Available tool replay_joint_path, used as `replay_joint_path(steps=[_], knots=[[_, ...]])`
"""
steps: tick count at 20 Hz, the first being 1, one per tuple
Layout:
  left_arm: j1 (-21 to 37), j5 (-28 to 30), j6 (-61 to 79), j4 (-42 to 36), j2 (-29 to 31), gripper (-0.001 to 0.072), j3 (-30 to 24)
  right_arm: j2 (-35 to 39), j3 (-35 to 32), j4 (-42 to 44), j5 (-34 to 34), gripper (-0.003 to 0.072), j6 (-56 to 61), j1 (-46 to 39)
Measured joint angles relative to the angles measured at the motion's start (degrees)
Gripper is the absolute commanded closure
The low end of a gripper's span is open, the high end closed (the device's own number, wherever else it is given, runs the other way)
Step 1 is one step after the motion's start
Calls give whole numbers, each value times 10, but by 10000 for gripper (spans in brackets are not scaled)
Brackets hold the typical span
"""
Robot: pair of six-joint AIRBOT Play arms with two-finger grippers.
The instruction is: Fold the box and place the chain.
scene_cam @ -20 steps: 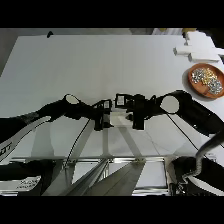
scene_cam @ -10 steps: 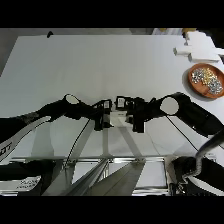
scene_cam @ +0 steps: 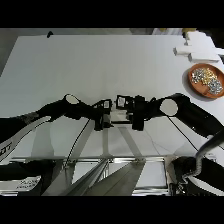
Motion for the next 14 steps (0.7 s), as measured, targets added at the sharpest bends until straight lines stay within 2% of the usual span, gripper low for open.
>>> replay_joint_path(steps=[10, 11, 14], knots=[[0, 0, 1, 0, 0, 506, 0, 0, -20, -1, -10, 507, 10, 0], [0, 0, 1, 0, 0, 506, 0, 0, -22, 0, -12, 496, 12, 0], [0, 0, 2, 1, 0, 506, 0, 0, -27, 2, -14, 386, 17, 0]])
